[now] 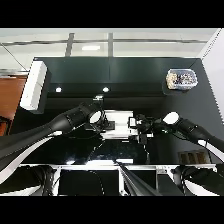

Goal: Fold the box and place the chain.

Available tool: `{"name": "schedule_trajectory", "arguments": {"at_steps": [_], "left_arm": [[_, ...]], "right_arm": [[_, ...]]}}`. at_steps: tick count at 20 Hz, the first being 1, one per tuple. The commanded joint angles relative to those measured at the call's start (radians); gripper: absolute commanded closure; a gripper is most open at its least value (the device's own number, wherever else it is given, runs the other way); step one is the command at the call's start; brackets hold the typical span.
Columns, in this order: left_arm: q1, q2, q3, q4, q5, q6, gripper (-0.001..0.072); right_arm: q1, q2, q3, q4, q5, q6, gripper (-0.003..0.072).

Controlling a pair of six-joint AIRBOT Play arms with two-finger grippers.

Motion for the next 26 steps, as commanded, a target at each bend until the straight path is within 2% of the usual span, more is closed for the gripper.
{"name": "schedule_trajectory", "arguments": {"at_steps": [1, 3, 4, 5, 6, 9, 10, 11, 13, 14, 17, 18, 19, 20, 24, 26], "left_arm": [[0.000, 0.000, 0.001, -0.004, -0.006, -0.010, 0.0686], [0.000, 0.000, 0.001, -0.004, -0.001, -0.010, 0.0685], [0.001, 0.000, 0.001, -0.005, 0.002, -0.010, 0.0640], [0.001, 0.000, 0.002, -0.004, 0.002, -0.010, 0.0444], [0.001, 0.000, 0.005, -0.002, 0.000, -0.010, 0.0306], [0.001, -0.001, 0.005, 0.043, -0.008, -0.028, 0.0305], [0.001, -0.001, 0.005, 0.047, -0.006, -0.042, 0.0307], [0.000, -0.001, 0.005, 0.048, -0.005, -0.048, 0.0342], [-0.003, -0.002, 0.005, 0.047, 0.004, -0.039, 0.0596], [-0.007, -0.002, 0.005, 0.048, 0.012, -0.030, 0.0686], [-0.013, -0.002, 0.005, 0.044, 0.023, -0.016, 0.0685], [-0.012, -0.002, 0.005, 0.045, 0.023, -0.013, 0.0685], [-0.011, -0.002, 0.005, 0.047, 0.023, -0.013, 0.0685], [-0.011, -0.001, 0.007, 0.053, 0.018, -0.013, 0.0686], [-0.012, 0.002, 0.039, 0.174, -0.051, -0.009, 0.0686], [-0.011, 0.001, 0.042, 0.180, -0.053, -0.010, 0.0686]], "right_arm": [[0.001, -0.001, 0.000, 0.000, 0.001, -0.001, 0.0236], [0.001, -0.001, 0.000, 0.000, 0.001, -0.001, 0.0236], [0.001, -0.001, 0.000, 0.000, 0.001, -0.001, 0.0235], [0.001, -0.001, 0.000, 0.000, 0.001, -0.001, 0.0235], [0.001, -0.001, 0.000, 0.000, 0.001, -0.001, 0.0235], [0.001, 0.000, 0.000, 0.000, 0.001, -0.001, 0.0235], [0.001, -0.001, 0.000, 0.000, 0.001, -0.001, 0.0236], [0.001, -0.001, 0.000, 0.000, 0.001, -0.001, 0.0235], [0.001, -0.001, 0.000, -0.001, 0.001, -0.001, 0.0235], [0.001, -0.001, 0.000, 0.000, 0.001, -0.001, 0.0235], [0.001, -0.001, 0.000, 0.000, 0.002, 0.000, 0.0234], [0.001, -0.001, 0.000, 0.000, -0.010, 0.041, 0.0179], [0.001, -0.001, 0.000, -0.001, -0.037, 0.078, 0.0023], [-0.002, 0.000, 0.000, -0.009, -0.043, 0.103, -0.0004], [-0.016, 0.069, 0.000, -0.106, 0.019, 0.172, -0.0002], [-0.026, 0.126, 0.000, -0.153, 0.037, 0.241, -0.0001]]}}
